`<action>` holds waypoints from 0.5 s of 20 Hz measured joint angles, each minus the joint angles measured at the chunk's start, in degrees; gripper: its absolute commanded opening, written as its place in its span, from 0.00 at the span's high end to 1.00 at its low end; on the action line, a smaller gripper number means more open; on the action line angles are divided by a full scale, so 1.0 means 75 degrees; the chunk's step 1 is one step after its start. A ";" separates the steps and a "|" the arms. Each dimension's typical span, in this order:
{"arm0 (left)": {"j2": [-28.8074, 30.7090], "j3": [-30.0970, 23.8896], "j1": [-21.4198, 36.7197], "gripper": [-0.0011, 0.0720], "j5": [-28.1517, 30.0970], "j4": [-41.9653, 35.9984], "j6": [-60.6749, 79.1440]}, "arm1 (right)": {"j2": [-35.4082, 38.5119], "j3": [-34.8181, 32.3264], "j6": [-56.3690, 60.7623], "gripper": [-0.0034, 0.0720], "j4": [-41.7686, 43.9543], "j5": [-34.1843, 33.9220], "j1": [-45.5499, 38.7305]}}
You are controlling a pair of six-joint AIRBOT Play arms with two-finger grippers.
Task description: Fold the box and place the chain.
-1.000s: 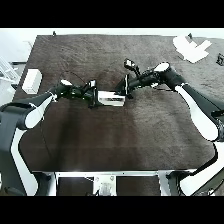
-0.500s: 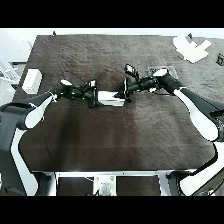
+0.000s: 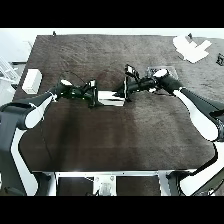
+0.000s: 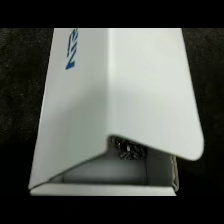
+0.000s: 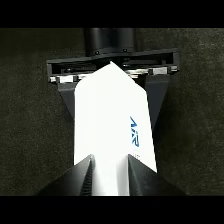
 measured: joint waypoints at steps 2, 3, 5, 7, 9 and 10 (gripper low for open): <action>0.0000 0.0000 0.0000 0.42 0.0000 0.0000 0.0000 | 0.0000 0.0032 -0.0026 0.66 0.0029 0.0003 0.0000; 0.0000 0.0000 0.0000 0.42 0.0000 0.0000 0.0000 | 0.0000 0.0058 -0.0038 0.66 0.0064 -0.0003 0.0000; 0.0000 0.0000 0.0000 0.42 -0.0003 0.0000 0.0003 | 0.0000 0.0108 -0.0050 0.71 0.0114 -0.0017 0.0017; 0.0000 0.0000 0.0000 0.42 0.0000 0.0000 0.0006 | 0.0000 0.0131 -0.0055 0.76 0.0146 -0.0020 0.0035; 0.0000 0.0000 0.0000 0.42 0.0000 0.0000 0.0006 | 0.0000 0.0143 -0.0055 0.76 0.0160 -0.0023 0.0055; 0.0000 0.0000 0.0000 0.42 0.0000 0.0000 0.0006 | 0.0000 0.0146 -0.0058 0.76 0.0157 -0.0026 0.0073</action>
